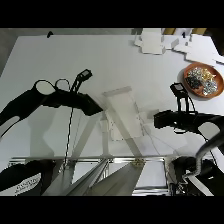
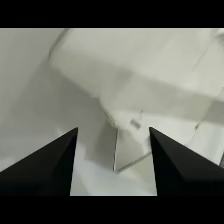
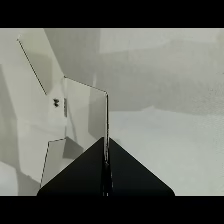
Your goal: Fold the box and place the chain.
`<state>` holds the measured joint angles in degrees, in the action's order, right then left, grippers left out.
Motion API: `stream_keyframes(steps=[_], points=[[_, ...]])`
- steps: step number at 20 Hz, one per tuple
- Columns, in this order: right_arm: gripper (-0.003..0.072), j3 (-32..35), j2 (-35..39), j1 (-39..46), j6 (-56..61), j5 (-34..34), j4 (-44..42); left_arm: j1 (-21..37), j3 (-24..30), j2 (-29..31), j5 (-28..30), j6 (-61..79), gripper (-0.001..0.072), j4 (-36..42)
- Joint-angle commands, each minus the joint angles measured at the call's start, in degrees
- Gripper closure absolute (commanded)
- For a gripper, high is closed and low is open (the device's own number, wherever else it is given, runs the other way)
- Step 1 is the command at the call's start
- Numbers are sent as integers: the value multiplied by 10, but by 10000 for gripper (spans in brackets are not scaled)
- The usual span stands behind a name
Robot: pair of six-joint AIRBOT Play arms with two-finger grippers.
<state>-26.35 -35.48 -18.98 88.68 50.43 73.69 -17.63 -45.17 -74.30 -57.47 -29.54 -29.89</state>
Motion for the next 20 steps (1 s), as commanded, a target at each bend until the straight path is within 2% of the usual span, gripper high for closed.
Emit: stream_keyframes(steps=[1, 5, 12, 19, 20], points=[[671, 0, 0, -1, -1, 2, 0, 34, 0, -61, -37, 151, 192, 140], [671, 0, 0, -1, -1, 2, 0, 31, -8, -121, -30, 186, 192, 151], [671, 0, 0, -1, -2, 2, 0, 4, -110, -241, -106, 136, 192, 123], [671, 0, 0, -1, -2, 2, 0, -25, -122, -272, -143, 156, 199, 118], [671, 0, 0, -1, -2, 2, 0, -25, -122, -273, -152, 159, 223, 118]])
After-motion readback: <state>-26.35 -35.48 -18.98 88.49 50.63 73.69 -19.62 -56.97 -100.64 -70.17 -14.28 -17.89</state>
